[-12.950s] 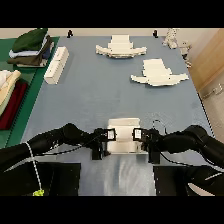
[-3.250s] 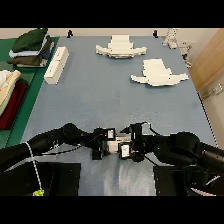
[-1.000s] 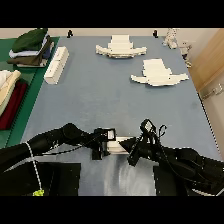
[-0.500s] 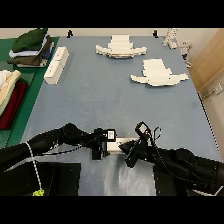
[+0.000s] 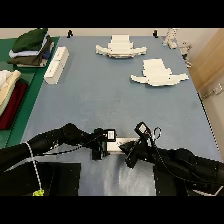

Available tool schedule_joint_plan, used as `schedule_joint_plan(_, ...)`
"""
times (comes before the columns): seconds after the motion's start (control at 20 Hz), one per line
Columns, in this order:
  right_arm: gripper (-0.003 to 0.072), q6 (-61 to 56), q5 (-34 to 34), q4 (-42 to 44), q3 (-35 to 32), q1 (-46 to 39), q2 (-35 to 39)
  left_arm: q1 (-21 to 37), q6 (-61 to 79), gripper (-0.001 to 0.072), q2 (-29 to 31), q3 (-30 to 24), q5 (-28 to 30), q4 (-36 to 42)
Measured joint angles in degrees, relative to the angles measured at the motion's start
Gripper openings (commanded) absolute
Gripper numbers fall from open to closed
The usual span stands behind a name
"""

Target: Fold the box.

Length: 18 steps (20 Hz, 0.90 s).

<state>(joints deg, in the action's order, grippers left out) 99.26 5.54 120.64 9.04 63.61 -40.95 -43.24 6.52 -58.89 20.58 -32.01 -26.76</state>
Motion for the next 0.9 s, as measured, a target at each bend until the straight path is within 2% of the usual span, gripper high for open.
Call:
schedule_joint_plan(0.4, 0.0007, -0.02, -1.36, -2.67, -0.02, -0.24, 5.20, 0.00, -0.11, 0.0439, 0.02, 0.00, 0.15, 0.17)
schedule_joint_plan(0.9, 0.0007, -0.04, 7.65, -9.42, -0.02, -3.96, 10.88, 0.00, 0.02, 0.0438, 0.02, 0.00, 0.04, 0.02)
